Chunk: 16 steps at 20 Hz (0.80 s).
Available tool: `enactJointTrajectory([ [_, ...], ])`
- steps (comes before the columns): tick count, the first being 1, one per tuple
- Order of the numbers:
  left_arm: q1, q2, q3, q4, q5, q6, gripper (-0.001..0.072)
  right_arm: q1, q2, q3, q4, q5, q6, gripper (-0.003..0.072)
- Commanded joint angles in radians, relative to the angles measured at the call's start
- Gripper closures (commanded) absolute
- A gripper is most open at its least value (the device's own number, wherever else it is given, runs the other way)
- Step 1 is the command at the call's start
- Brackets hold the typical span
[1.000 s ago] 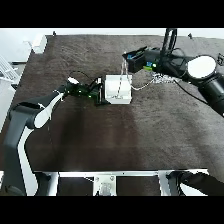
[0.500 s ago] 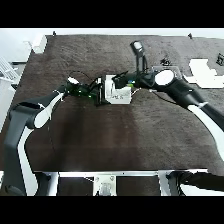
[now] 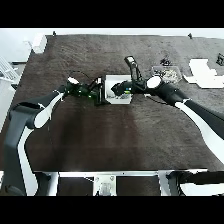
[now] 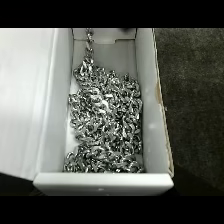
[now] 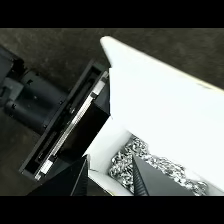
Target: Fold the box and place the chain.
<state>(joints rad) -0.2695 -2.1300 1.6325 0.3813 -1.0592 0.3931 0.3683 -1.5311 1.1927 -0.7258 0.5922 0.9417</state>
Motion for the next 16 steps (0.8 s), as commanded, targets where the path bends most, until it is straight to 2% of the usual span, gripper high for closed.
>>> enactJointTrajectory([
  [1,0.001,0.001,0.000,0.000,0.000,0.000,0.0238,-0.074,0.050,0.000,-0.030,0.069,0.000,0.0349],
  [6,0.001,0.001,0.000,0.000,0.000,0.000,0.0238,-0.307,0.098,-0.018,-0.071,0.088,0.027,0.0347],
  [8,0.001,0.001,0.000,0.000,0.000,0.000,0.0238,-0.397,0.085,-0.038,-0.068,0.062,0.048,0.0276],
  [9,0.001,0.001,0.000,0.000,0.000,0.000,0.0238,-0.434,0.068,-0.044,-0.068,0.046,0.054,0.0218],
  [10,0.001,0.001,0.000,0.000,0.000,0.000,0.0238,-0.462,0.045,-0.043,-0.068,0.039,0.054,0.0211],
  [12,0.001,0.001,0.000,0.000,0.000,0.000,0.0238,-0.497,-0.008,-0.041,-0.045,0.023,0.053,0.0144],
  [16,0.001,0.001,0.000,0.000,0.000,0.000,0.0238,-0.502,-0.125,0.005,-0.025,0.017,0.045,0.0143],
])
